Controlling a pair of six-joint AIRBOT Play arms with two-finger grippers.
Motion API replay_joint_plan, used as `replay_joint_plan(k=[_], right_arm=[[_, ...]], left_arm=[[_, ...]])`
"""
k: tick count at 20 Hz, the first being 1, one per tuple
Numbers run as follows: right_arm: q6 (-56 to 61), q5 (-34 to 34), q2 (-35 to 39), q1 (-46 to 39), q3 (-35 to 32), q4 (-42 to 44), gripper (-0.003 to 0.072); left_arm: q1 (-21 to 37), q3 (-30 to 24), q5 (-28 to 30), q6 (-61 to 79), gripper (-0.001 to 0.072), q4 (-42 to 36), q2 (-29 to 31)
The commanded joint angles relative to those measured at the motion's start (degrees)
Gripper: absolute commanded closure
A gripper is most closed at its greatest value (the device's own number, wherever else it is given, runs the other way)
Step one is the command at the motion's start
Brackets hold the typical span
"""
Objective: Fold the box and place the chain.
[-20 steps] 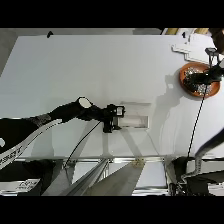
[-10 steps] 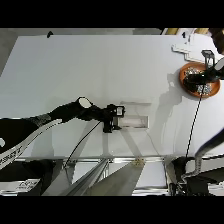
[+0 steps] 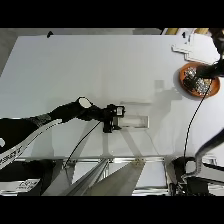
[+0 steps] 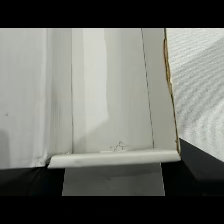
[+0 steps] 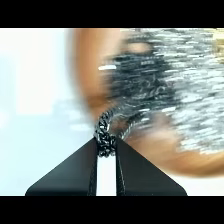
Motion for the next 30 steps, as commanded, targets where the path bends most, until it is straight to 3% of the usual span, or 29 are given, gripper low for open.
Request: replay_joint_plan(k=[1,5,15,21,25,30], right_arm=[[-2.99,12.76,11.67,-0.02,0.00,16.35,0.0665],[-0.94,22.21,24.00,0.85,-0.37,18.16,0.0665],[2.14,28.33,44.24,20.35,-7.78,15.67,0.0665],[-0.42,22.08,47.43,21.90,-23.26,16.98,0.0665],[-5.95,14.62,47.30,21.90,-32.50,23.37,0.0665],[-13.42,8.74,45.66,25.90,-36.41,25.42,0.0664]], left_arm=[[0.00,0.02,0.00,0.02,0.0459,0.02,-0.02],[0.00,0.02,0.00,0.02,0.0459,0.02,-0.02],[0.00,0.00,0.00,0.02,0.0459,0.02,-0.02],[0.00,0.00,0.00,0.02,0.0459,0.02,-0.02],[0.00,0.00,0.00,0.02,0.0459,0.02,-0.02],[0.00,0.00,0.00,0.02,0.0459,0.02,-0.02]])
